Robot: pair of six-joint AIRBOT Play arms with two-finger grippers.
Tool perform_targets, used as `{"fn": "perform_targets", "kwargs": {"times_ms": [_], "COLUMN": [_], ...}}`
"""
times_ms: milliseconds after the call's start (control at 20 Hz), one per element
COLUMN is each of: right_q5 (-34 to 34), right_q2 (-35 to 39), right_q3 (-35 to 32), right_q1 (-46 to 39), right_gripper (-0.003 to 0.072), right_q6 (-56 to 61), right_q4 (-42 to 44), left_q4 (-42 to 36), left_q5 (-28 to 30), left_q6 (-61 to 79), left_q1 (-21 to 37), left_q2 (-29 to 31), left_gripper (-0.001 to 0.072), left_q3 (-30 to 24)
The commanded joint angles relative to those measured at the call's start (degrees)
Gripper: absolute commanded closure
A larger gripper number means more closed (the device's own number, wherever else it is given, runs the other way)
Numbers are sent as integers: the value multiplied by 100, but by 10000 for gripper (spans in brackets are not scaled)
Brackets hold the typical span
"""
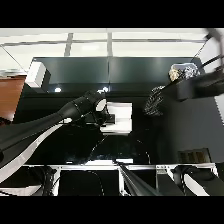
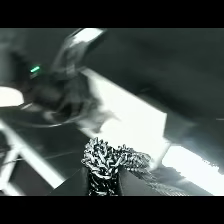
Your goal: Fold the box and place the chain.
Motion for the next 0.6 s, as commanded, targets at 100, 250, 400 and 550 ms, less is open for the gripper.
{"fn": "perform_targets", "kwargs": {"times_ms": [100,250,400,550], "right_q5": [-1851,-2367,-2450,-2533], "right_q2": [-72,-350,-695,-931], "right_q3": [-1329,-1388,-1388,-1388], "right_q1": [1172,1598,1768,1770], "right_gripper": [671,671,671,671], "right_q6": [-122,-120,-122,-120], "right_q4": [1069,1014,994,802], "left_q4": [0,0,0,0], "left_q5": [0,0,0,0], "left_q6": [0,0,0,0], "left_q1": [4,4,4,4], "left_q2": [4,4,4,4], "left_gripper": [684,684,684,684], "left_q3": [4,4,4,4]}}
